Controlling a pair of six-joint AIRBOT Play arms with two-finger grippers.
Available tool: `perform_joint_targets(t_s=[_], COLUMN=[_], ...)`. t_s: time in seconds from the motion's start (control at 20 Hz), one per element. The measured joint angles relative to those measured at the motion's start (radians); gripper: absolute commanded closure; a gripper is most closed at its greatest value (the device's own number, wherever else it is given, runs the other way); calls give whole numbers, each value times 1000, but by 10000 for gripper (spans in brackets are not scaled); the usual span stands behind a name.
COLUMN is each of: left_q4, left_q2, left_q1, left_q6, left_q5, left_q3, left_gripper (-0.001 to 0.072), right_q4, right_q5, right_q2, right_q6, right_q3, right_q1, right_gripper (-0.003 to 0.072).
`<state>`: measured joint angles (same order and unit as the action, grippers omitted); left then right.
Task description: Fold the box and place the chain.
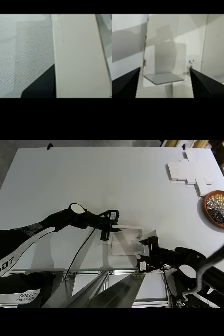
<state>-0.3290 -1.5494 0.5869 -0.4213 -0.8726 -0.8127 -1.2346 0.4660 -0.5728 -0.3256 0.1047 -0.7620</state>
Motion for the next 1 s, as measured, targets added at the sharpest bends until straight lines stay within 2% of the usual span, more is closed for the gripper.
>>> perform_joint_targets(t_s=[0.25,0.5,0.75,1.0], left_q4=[0,0,0,0], left_q2=[0,0,0,0], left_q1=[0,0,0,0], left_q6=[0,0,1,0], left_q5=[0,0,0,0], left_q3=[0,0,0,0], left_gripper=[696,696,696,696], right_q4=[42,89,219,381], right_q5=[-24,61,116,143], right_q2=[-19,-23,-39,-132], right_q6=[14,60,198,347], right_q3=[43,103,127,135], right_q1=[69,182,297,383], right_gripper=[-1,0,0,0])
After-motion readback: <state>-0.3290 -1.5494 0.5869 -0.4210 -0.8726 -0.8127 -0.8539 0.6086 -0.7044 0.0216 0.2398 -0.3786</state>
